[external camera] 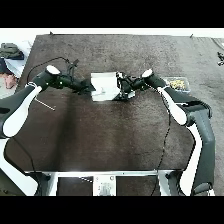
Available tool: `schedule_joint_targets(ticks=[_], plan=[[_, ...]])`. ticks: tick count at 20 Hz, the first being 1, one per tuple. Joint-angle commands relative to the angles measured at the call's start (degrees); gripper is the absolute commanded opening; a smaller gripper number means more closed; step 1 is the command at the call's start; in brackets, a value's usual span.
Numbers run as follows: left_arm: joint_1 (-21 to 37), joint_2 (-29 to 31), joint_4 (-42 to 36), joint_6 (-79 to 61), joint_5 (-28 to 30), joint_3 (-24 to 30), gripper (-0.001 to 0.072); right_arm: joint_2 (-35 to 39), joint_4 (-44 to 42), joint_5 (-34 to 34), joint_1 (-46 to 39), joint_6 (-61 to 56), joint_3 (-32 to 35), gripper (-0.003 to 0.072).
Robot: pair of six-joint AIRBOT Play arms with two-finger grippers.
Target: Fold the box and place the chain.
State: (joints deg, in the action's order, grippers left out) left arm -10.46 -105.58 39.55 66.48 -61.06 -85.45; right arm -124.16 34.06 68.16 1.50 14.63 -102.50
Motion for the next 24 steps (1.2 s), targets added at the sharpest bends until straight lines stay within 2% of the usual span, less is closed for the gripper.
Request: schedule_joint_targets(ticks=[1, 5, 12, 14, 18, 21, 24], plan=[[-2.47, 0.04, 10.14, 9.57, -0.11, -3.61, 0.0382, -0.02, 0.00, 0.00, 0.07, -0.02, -0.04, 0.0277], [-4.83, 0.04, 16.94, 18.25, 0.46, -5.75, 0.0382, -0.02, 0.00, 0.02, 0.07, -0.04, -0.04, 0.0277], [-8.44, -0.31, 24.94, 29.64, 2.56, -5.97, 0.0380, -0.02, 0.00, 0.02, 0.07, -0.04, -0.04, 0.0277], [-9.22, -1.46, 27.34, 31.95, 1.73, -7.39, 0.0349, -0.02, -0.02, 0.00, 0.07, -0.04, -0.04, 0.0277], [-10.86, -5.25, 34.05, 36.76, -3.37, -14.99, 0.0349, -0.02, 0.00, 0.00, 0.07, -0.04, -0.04, 0.0277], [-12.11, -9.35, 38.49, 39.93, -10.10, -22.08, 0.0343, -0.02, -0.02, 0.02, 0.07, -0.04, -0.04, 0.0277], [-13.44, -11.30, 43.34, 42.21, -12.46, -26.14, 0.0343, -0.02, 0.00, 0.00, 0.07, -0.04, -0.04, 0.0277]])
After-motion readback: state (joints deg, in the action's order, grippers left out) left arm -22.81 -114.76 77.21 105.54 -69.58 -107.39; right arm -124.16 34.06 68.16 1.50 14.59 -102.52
